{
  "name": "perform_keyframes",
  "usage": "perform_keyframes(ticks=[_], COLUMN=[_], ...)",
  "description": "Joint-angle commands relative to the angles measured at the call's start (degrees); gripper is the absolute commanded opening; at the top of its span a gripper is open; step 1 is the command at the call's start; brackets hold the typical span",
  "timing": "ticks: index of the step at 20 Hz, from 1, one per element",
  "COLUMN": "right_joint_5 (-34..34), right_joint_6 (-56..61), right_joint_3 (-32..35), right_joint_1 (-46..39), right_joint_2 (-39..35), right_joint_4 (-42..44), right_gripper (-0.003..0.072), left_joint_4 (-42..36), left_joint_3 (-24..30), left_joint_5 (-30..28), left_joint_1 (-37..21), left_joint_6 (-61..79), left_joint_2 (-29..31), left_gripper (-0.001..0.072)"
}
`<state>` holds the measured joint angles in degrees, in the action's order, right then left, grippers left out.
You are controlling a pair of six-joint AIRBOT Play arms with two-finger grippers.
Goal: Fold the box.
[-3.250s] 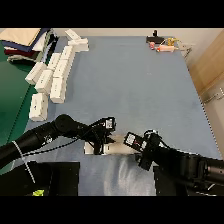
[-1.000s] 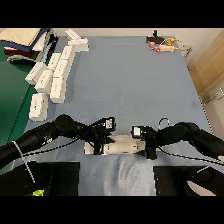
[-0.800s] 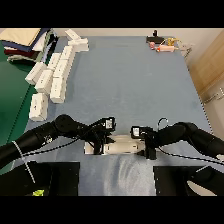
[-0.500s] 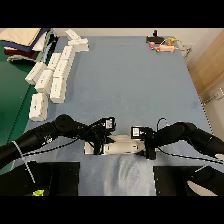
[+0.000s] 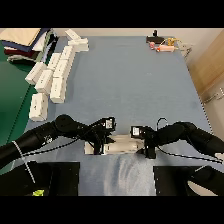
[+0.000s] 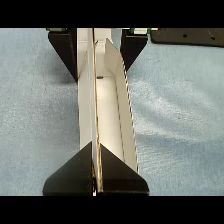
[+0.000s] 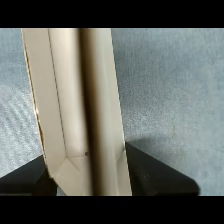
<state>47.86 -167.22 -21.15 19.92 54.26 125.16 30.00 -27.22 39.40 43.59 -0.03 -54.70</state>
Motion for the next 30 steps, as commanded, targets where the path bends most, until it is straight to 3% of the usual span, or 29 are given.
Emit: perform_keyframes(ticks=[1, 21, 27, 28, 29, 30], right_joint_5=[0.2, 0.2, 0.2, 0.2, 0.2, 0.2], right_joint_6=[0.1, 0.1, 0.1, 0.1, 0.1, 0.1], right_joint_3=[0.0, 0.0, 0.0, 0.0, 0.0, 0.0], right_joint_1=[0.1, 0.1, 0.1, 0.1, 0.1, 0.1], right_joint_2=[0.0, -0.1, -0.1, -0.1, -0.1, -0.1], right_joint_4=[-0.3, -0.4, -0.4, -0.4, -0.4, -0.4], right_gripper=[0.0516, 0.0515, 0.0515, 0.0515, 0.0515, 0.0515], left_joint_4=[0.0, 0.0, 0.0, 0.0, 0.0, 0.0], left_joint_3=[0.0, 0.0, -0.1, -0.1, -0.1, -0.1], left_joint_5=[0.0, 0.0, 0.2, 0.2, 0.2, 0.2], left_joint_1=[0.0, 0.0, 0.0, 0.0, 0.0, 0.0], left_joint_6=[0.0, 0.0, -6.1, -6.0, -6.1, -7.0], left_joint_2=[0.0, 0.0, 0.2, 0.2, 0.3, 0.5], left_gripper=[0.0013, 0.0013, 0.0017, 0.0192, 0.0416, 0.0421])
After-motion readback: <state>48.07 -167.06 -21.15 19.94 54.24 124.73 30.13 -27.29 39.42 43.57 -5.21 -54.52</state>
